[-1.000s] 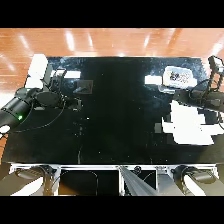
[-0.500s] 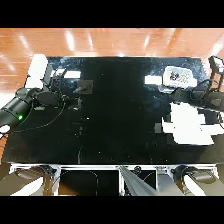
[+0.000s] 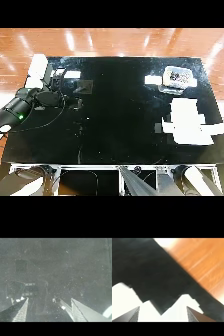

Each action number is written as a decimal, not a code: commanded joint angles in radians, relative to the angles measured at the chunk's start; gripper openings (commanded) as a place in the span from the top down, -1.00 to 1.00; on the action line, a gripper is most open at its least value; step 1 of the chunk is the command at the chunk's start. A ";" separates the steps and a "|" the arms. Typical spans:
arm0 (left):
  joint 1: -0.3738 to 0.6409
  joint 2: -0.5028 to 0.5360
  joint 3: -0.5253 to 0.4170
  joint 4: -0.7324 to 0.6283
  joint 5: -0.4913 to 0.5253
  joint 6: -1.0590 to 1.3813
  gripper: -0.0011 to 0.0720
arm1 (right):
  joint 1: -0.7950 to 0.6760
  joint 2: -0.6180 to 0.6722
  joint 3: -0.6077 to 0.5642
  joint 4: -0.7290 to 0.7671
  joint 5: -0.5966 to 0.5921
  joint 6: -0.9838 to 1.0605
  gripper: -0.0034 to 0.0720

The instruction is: Fold the box and place the chain.

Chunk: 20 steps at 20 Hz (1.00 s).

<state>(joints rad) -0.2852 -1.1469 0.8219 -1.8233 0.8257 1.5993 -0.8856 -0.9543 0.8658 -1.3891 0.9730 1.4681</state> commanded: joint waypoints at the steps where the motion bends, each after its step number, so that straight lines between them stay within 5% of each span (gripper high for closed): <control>1: 0.000 -0.005 0.000 0.002 -0.002 0.001 -0.77 | -0.332 -0.116 0.008 0.268 0.030 -0.196 -0.98; 3: 0.000 -0.005 0.000 0.002 -0.005 0.000 -0.77 | -0.418 -0.213 0.053 0.323 0.196 -0.294 -0.98; 6: 0.000 -0.005 0.000 0.002 -0.022 0.001 -0.77 | -0.463 -0.464 0.189 0.306 0.602 -0.370 -0.98; 11: 0.002 -0.005 0.000 0.017 -0.031 0.001 -0.77 | -0.438 -0.641 0.286 0.358 0.583 -0.517 -0.98; 20: 0.002 -0.005 0.000 0.018 -0.053 0.000 -0.77 | -0.295 -0.872 0.441 0.382 0.741 -0.502 -0.98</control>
